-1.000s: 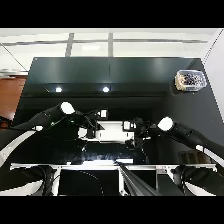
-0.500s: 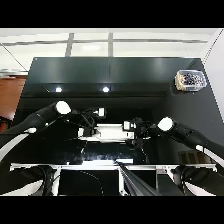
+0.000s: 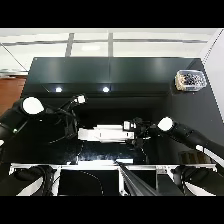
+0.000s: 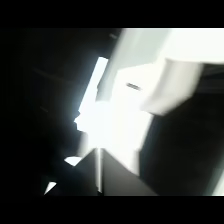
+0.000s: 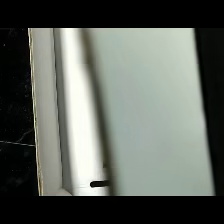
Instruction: Fold the box and place the chain.
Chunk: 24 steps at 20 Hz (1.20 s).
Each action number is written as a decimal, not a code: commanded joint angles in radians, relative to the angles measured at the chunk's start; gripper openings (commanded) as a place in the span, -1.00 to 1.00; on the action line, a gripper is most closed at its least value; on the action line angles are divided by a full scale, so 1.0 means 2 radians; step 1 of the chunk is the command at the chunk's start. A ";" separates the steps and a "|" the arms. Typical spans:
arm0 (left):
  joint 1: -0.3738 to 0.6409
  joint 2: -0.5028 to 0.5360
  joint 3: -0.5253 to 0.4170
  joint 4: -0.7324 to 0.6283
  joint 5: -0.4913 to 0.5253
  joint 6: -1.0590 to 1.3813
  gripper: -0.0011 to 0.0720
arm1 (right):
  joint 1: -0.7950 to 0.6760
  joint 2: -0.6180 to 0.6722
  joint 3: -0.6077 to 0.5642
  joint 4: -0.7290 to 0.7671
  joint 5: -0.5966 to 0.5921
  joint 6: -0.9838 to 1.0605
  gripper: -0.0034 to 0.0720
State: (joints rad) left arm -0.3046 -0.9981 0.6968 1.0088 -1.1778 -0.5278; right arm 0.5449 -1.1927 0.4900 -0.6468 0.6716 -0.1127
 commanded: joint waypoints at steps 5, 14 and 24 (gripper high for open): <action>-0.024 0.008 -0.045 -0.245 0.041 0.002 -0.89 | 0.000 0.000 0.000 0.000 0.000 0.002 0.53; -0.083 -0.087 -0.044 -0.300 0.267 0.060 -0.90 | 0.000 0.000 0.000 0.000 0.000 0.002 0.53; -0.084 -0.152 -0.044 -0.296 0.233 0.060 -0.90 | 0.000 0.000 0.000 0.000 0.000 0.002 0.53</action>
State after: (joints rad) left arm -0.4717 -1.2690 0.6086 0.4091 -0.6506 -0.4091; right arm 0.5449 -1.1927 0.4900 -0.6460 0.6724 -0.1089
